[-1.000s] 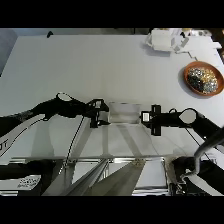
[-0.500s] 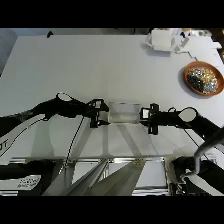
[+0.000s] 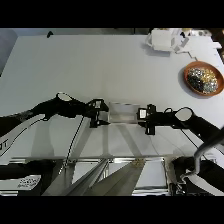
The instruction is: Fold the box and place the chain.
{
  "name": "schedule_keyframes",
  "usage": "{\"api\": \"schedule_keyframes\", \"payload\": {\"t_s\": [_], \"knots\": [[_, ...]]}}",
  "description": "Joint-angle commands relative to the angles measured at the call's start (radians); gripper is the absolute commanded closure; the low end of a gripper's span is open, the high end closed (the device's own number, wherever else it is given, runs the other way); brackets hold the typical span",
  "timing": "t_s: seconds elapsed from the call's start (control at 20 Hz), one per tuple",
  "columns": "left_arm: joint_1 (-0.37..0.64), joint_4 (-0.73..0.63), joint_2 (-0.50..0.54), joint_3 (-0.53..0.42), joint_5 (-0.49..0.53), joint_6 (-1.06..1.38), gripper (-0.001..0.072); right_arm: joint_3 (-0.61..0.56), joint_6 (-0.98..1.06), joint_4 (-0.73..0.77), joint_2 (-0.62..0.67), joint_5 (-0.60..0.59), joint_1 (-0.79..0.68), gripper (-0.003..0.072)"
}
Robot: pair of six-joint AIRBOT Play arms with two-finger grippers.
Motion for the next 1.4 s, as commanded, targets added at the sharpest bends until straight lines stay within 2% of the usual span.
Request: {"api": "schedule_keyframes", "payload": {"t_s": [0.0,0.5,0.55,0.6,0.75,1.0,1.05,1.15,1.2,1.25,1.35], "knots": [[-0.001,-0.001,0.0,0.0,0.001,-0.001,0.0691,0.0,-0.007,0.039,-0.011,-0.031,0.01,0.0468],[-0.001,-0.001,0.0,0.0,0.002,-0.001,0.0691,0.0,-0.033,0.142,-0.028,-0.036,0.01,0.047],[-0.001,-0.001,0.0,0.0,0.002,-0.001,0.0691,0.0,-0.033,0.142,-0.028,-0.039,0.01,0.0497],[-0.001,-0.001,0.0,0.0,0.002,-0.001,0.0691,0.0,-0.033,0.14,-0.028,-0.039,0.01,0.0565],[-0.001,-0.001,0.0,0.0,0.002,-0.001,0.0691,0.0,-0.055,0.133,-0.027,-0.039,0.01,0.0642],[-0.001,-0.001,0.0,0.0,0.001,-0.001,0.0691,0.0,-0.077,0.135,-0.023,-0.002,0.01,0.0638],[-0.001,-0.001,0.0,0.0,0.002,-0.001,0.0691,0.0,-0.086,0.135,-0.024,0.014,0.01,0.0605],[-0.001,-0.001,0.0,0.0,0.002,-0.001,0.0691,0.0,-0.111,0.143,-0.029,0.026,0.01,0.0388],[-0.001,-0.001,0.0,0.0,0.002,-0.001,0.0691,0.0,-0.119,0.143,-0.029,0.026,0.01,0.0313],[-0.001,-0.001,0.0,0.0,0.002,-0.001,0.0691,0.0,-0.12,0.143,-0.029,0.026,0.01,0.0271],[-0.001,-0.001,0.0,0.0,0.001,-0.001,0.0691,0.0,-0.119,0.143,-0.029,0.026,0.01,0.0272]]}}
